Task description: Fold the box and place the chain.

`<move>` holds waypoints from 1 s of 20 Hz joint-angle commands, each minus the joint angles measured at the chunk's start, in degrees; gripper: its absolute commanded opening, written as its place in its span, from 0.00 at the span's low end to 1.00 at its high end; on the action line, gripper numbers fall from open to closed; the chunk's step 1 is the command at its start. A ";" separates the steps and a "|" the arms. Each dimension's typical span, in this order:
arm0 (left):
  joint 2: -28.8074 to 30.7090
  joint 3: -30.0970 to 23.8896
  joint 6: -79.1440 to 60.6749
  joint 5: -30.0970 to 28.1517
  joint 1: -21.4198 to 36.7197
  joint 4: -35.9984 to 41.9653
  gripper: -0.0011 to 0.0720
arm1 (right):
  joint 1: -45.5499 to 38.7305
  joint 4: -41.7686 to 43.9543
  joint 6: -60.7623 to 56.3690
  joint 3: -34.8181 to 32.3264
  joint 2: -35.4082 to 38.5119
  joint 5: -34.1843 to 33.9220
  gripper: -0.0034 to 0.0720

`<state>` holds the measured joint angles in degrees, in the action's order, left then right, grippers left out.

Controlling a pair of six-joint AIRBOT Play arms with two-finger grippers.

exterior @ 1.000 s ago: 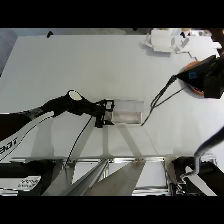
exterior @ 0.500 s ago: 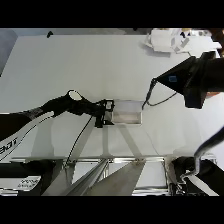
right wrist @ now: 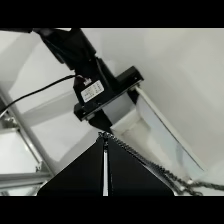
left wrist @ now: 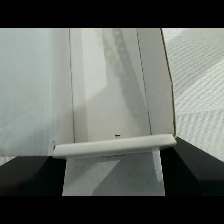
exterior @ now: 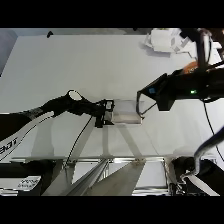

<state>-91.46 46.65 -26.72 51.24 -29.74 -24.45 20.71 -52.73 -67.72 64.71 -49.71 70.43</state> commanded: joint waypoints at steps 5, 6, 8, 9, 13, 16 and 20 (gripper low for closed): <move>0.00 -0.02 0.00 0.00 0.00 0.00 0.30 | 4.11 1.64 3.76 -13.73 -4.44 -8.09 0.07; 0.00 -0.02 0.00 0.00 0.00 0.00 0.30 | 4.98 1.20 3.74 -14.71 -5.68 -9.03 0.07; 0.00 -0.02 0.00 0.00 0.00 0.00 0.30 | 6.71 0.81 3.78 -15.78 -8.68 -9.86 0.07; 0.00 -0.02 0.00 -0.02 0.00 0.00 0.30 | 7.67 -0.02 3.76 -15.91 -10.23 -10.08 0.07; 0.00 -0.02 0.00 0.00 0.00 0.00 0.30 | 9.22 -1.42 3.23 -15.91 -16.02 -13.84 0.07; 0.00 -0.02 0.00 0.00 0.00 0.00 0.30 | 9.35 -0.61 3.26 -15.91 -17.53 -13.79 0.10; 0.00 -0.02 0.00 0.00 0.00 0.00 0.30 | 9.14 -0.42 3.21 -15.87 -17.84 -14.23 0.23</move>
